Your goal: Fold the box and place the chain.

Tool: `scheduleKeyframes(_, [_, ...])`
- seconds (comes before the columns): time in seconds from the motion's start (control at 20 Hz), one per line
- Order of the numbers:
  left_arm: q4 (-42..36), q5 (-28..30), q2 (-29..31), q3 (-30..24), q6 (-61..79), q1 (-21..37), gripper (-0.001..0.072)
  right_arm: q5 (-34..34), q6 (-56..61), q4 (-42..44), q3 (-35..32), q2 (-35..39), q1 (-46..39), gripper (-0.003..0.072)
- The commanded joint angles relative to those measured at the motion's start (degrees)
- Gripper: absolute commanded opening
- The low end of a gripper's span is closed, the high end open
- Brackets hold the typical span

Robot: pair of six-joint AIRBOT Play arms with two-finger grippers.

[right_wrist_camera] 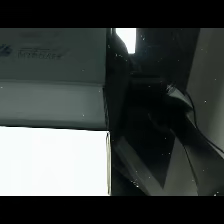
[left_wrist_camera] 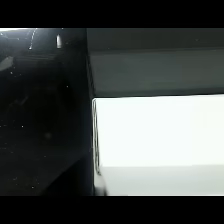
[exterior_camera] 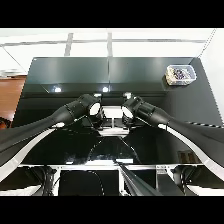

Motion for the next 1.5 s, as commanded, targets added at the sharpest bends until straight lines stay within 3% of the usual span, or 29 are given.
scheduleKeyframes(0.0, [0.2,0.0,0.0,0.0,0.1,0.1,0.0026,0.0,0.1,-0.1,0.0,0.0,0.1,0.0175])
scheduleKeyframes(0.05, [0.2,0.0,0.0,0.0,0.1,0.1,0.0026,0.0,0.1,0.0,0.0,0.0,0.1,0.0234])
scheduleKeyframes(0.1, [0.2,0.0,0.0,0.0,0.1,0.1,0.0025,0.0,0.0,0.3,0.0,0.0,0.1,0.0214])
scheduleKeyframes(0.15, [0.1,0.0,0.0,0.0,0.1,0.1,0.0026,0.0,0.0,0.3,0.0,0.0,0.1,0.0011])
scheduleKeyframes(0.35, [0.2,0.0,0.0,0.0,0.1,0.1,0.0026,-0.5,0.0,0.3,0.2,0.3,0.0,0.0016])
scheduleKeyframes(0.4, [0.2,0.0,0.0,0.0,0.1,0.1,0.0026,-0.5,0.0,-0.1,0.3,0.8,0.0,0.0109])
scheduleKeyframes(0.45, [0.2,0.0,0.0,0.0,0.1,0.1,0.0026,-0.4,0.0,-0.4,0.6,1.6,0.0,0.0329])
scheduleKeyframes(0.5, [0.2,0.0,0.0,0.0,0.1,0.1,0.0026,-0.3,-0.8,-0.4,0.8,2.6,0.0,0.0384])
scheduleKeyframes(0.7, [0.2,0.0,0.0,0.0,0.1,0.1,0.0025,2.5,-5.4,-1.6,0.9,10.2,-0.4,0.0384])
scheduleKeyframes(0.8, [0.2,0.0,0.0,0.0,0.1,0.1,0.0026,5.5,-7.1,-6.1,0.9,15.9,-1.2,0.0384])
scheduleKeyframes(1.0, [0.2,0.0,0.0,0.0,0.1,0.1,0.0026,8.7,-7.8,-33.5,0.8,23.7,-5.8,0.0384])
scheduleKeyframes(1.05, [0.2,0.0,0.0,0.0,0.1,0.1,0.0025,7.2,-7.7,-39.6,0.7,23.7,-8.5,0.0384])
scheduleKeyframes(1.15, [0.2,0.0,0.0,0.0,0.1,0.1,0.0026,-4.1,-5.5,-43.1,-0.8,23.2,-16.5,0.0386])
scheduleKeyframes(1.2, [0.2,0.0,0.0,0.0,0.1,0.1,0.0026,-10.1,-3.6,-41.2,-1.5,22.5,-21.2,0.0420])
scheduleKeyframes(1.25, [0.2,0.0,0.0,0.0,0.1,0.1,0.0026,-14.9,-2.8,-37.2,-1.7,20.8,-26.7,0.0720])
scheduleKeyframes(1.45, [0.6,0.0,0.0,0.0,0.1,0.1,0.0026,-30.9,-5.9,-6.7,0.9,10.0,-43.3,0.0720])
